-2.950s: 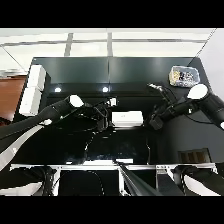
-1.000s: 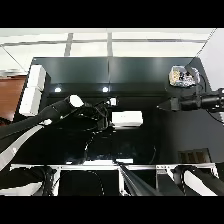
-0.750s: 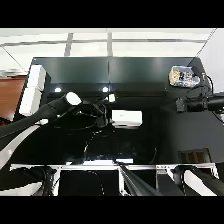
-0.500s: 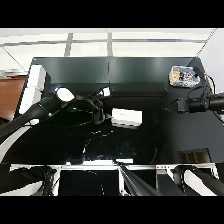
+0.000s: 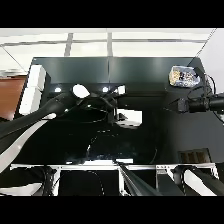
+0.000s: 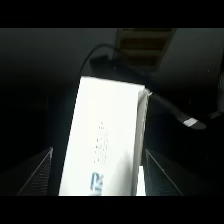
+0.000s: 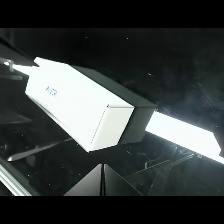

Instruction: Fold the box and place the chain.

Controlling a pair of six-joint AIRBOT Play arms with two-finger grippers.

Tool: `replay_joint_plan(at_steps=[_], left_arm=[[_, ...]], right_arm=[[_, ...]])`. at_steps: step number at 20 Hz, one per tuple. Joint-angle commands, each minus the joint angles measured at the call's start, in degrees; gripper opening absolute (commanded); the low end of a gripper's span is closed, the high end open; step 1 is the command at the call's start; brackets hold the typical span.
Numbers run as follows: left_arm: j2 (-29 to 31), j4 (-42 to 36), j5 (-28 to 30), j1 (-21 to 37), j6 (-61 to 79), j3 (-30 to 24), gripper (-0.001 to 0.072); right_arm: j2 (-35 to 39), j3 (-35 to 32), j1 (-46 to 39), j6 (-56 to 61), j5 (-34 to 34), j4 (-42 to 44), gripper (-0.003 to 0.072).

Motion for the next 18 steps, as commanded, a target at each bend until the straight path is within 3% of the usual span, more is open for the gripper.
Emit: replay_joint_plan(at_steps=[1, 5, 18], left_arm=[[-5.7, -0.3, -2.9, -1.2, -0.5, 5.4, 0.0707], [-9.6, 0.3, -6.0, -0.6, -5.2, 7.7, 0.0707], [-10.0, 2.0, -8.6, -0.6, -5.1, 7.7, 0.0707]], right_arm=[[0.0, 0.0, 0.0, 0.0, 0.0, 0.0, 0.0011], [0.0, 0.0, 0.0, 0.0, 0.0, 0.0, 0.0012], [0.0, 0.0, 0.0, 0.0, -0.5, -0.1, 0.0011]])
